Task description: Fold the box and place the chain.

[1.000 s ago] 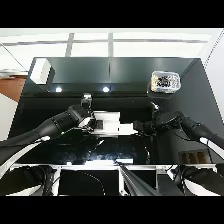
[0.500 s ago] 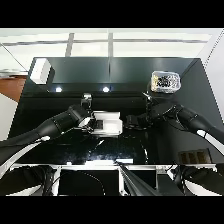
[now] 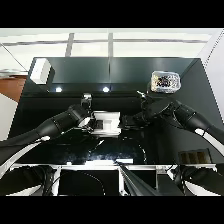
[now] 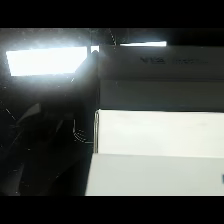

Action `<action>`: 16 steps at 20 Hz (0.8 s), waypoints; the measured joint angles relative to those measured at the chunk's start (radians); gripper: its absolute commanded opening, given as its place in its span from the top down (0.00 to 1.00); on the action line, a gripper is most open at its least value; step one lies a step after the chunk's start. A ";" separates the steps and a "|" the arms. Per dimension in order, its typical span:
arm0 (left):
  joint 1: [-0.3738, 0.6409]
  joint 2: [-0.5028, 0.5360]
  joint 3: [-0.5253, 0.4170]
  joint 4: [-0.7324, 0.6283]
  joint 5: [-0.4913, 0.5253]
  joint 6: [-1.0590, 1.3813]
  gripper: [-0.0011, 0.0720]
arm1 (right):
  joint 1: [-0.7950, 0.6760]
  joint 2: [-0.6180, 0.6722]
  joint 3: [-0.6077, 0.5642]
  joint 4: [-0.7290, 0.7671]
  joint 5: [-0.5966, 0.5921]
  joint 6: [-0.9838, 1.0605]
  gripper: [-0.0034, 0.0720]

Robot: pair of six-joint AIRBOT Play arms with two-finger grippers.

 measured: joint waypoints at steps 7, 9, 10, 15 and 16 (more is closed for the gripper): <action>0.000 0.000 0.000 0.000 0.000 0.012 0.95 | 0.117 0.000 0.042 -0.179 0.117 0.222 0.24; 0.000 0.000 0.000 0.000 0.000 0.013 0.95 | 0.152 -0.002 0.046 -0.246 0.136 0.293 0.24; 0.000 0.000 0.000 0.000 0.000 0.014 0.95 | 0.166 -0.005 0.047 -0.272 0.142 0.320 0.24; 0.000 0.000 0.000 0.000 0.000 0.015 0.95 | 0.216 -0.029 0.056 -0.340 0.169 0.399 0.25; 0.000 0.000 0.000 0.000 0.001 0.015 0.95 | 0.222 -0.034 0.063 -0.347 0.169 0.406 0.25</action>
